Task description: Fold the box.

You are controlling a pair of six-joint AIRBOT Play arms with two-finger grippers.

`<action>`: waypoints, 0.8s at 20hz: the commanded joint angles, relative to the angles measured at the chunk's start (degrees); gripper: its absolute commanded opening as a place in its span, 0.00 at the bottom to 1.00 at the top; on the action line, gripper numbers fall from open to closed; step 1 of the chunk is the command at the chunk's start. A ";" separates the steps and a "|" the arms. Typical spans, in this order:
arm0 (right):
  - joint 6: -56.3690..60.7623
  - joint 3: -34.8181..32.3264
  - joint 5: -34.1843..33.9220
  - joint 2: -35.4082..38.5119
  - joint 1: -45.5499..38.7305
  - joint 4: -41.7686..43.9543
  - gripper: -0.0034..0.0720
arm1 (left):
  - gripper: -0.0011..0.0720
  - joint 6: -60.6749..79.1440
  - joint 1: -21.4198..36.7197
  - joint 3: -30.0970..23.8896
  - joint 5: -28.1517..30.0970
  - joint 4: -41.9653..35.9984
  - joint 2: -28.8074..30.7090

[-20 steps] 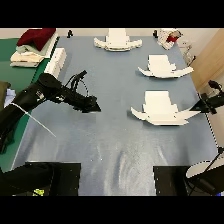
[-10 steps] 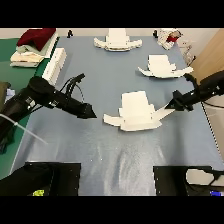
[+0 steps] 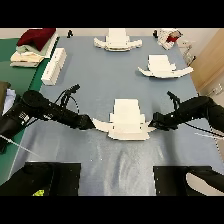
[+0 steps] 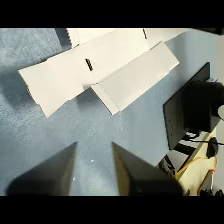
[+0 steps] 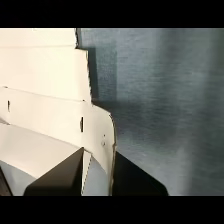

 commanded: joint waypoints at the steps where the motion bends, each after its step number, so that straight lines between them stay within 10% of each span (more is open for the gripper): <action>1: 0.66 -1.25 2.08 -1.55 3.02 0.24 0.29 | 0.64 0.02 0.13 -0.50 1.49 -0.04 -0.35; 3: -0.90 -1.25 3.10 -1.97 3.93 0.72 0.15 | 0.64 0.02 0.13 -0.33 2.19 -0.02 -1.51; 16: -8.76 -6.16 4.37 8.00 10.32 1.62 0.05 | 0.64 3.69 4.92 13.25 1.64 -1.29 -21.94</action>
